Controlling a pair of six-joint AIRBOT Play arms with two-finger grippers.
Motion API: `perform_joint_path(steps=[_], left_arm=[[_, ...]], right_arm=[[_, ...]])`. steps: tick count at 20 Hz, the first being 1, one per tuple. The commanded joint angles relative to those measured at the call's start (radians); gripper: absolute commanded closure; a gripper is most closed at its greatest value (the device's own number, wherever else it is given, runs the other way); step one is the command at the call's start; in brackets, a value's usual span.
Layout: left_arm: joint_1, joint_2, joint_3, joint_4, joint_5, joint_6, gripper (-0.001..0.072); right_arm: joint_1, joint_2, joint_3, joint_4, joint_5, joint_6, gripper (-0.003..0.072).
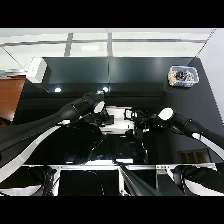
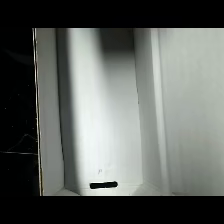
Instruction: Fold the box and place the chain.
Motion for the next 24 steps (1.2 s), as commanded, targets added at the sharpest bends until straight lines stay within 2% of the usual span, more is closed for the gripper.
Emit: perform_joint_path(steps=[1,8,9,10,13,17,21,22,23,24], left_arm=[[0.000,0.000,0.000,-0.003,-0.001,-0.001,0.0684],[0.001,0.000,0.000,-0.003,-0.006,-0.001,0.0684],[0.001,0.000,0.000,-0.003,-0.006,-0.001,0.0684],[0.001,0.000,0.000,-0.003,-0.006,-0.001,0.0684],[0.001,0.001,0.000,-0.003,-0.013,-0.001,0.0683],[0.001,0.001,0.000,-0.003,-0.017,-0.001,0.0682],[0.001,0.001,0.000,-0.002,-0.023,-0.001,0.0680],[0.001,0.001,0.000,-0.002,-0.023,-0.001,0.0680],[0.001,0.001,0.000,-0.002,-0.023,-0.001,0.0680],[0.001,0.001,0.000,-0.002,-0.023,-0.001,0.0680]], right_arm=[[0.000,0.000,0.000,0.000,0.000,0.000,0.0509],[0.000,0.000,0.000,0.002,0.001,0.000,0.0505],[0.000,0.000,0.000,0.004,0.000,0.001,0.0321],[0.000,0.000,0.000,0.004,-0.001,0.016,-0.0034],[-0.004,0.027,0.000,-0.048,0.024,0.096,-0.0034],[-0.010,0.123,0.000,-0.188,0.098,0.129,-0.0034],[-0.010,0.154,0.000,-0.209,0.067,0.128,-0.0032],[-0.010,0.154,0.000,-0.208,0.055,0.128,0.0088],[-0.010,0.154,0.000,-0.206,0.053,0.128,0.0250],[-0.007,0.154,0.000,-0.197,0.054,0.128,0.0351]])
